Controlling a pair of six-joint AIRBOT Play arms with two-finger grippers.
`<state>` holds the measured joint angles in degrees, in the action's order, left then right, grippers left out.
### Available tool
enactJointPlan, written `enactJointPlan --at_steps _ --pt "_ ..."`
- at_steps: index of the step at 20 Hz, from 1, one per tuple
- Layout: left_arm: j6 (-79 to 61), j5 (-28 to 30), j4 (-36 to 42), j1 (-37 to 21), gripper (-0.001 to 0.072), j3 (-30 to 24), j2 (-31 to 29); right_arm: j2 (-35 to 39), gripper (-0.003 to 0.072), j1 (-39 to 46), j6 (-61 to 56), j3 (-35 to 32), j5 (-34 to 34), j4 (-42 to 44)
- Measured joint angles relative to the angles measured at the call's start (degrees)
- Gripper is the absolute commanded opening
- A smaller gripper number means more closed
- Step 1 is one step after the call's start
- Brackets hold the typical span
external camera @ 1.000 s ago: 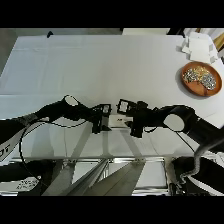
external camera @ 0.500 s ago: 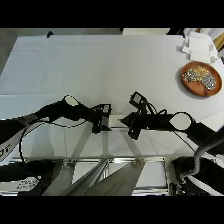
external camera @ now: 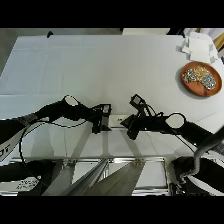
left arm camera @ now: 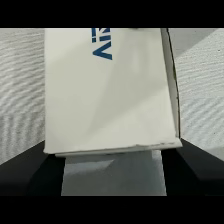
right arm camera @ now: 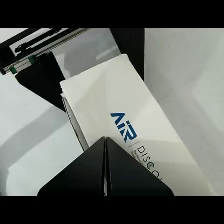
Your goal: Fold the box and place the chain.
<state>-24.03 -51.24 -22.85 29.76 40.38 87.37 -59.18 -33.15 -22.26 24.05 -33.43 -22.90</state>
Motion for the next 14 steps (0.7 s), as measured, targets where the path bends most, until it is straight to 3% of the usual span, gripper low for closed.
enactJointPlan --at_steps 14 --pt "0.07 0.02 0.04 0.02 0.0412 -0.02 0.00 -1.20 0.0012 -0.02 -0.22 -0.55 -0.66 -4.04"
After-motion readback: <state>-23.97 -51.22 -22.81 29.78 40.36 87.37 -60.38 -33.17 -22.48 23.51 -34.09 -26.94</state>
